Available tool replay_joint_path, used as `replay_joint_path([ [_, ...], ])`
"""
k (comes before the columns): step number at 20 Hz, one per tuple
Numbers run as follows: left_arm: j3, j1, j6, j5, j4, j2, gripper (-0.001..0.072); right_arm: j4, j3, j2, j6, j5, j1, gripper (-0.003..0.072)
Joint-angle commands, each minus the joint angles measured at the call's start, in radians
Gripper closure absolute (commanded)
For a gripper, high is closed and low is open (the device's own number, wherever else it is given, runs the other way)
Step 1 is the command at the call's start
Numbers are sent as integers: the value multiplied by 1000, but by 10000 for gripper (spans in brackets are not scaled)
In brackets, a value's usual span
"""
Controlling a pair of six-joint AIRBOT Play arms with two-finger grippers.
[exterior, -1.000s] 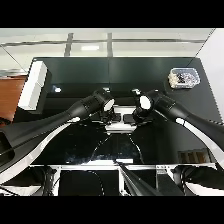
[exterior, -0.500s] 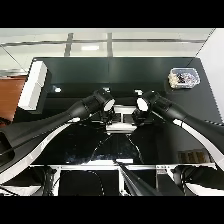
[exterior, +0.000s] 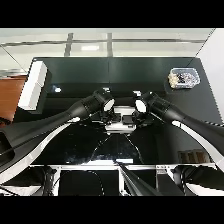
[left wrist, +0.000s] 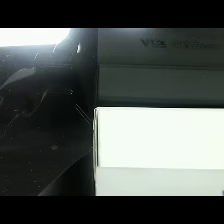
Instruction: Fold the box and place the chain.
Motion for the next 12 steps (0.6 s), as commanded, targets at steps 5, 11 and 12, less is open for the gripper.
replay_joint_path([
  [5,1,1,0,1,0,0,682,13,1,-5,0,-2,-18,444],
  [11,1,1,0,3,0,0,682,23,1,-14,-3,-2,-17,671],
  [12,1,1,0,3,0,0,681,21,1,-14,-3,-2,-16,671],
])
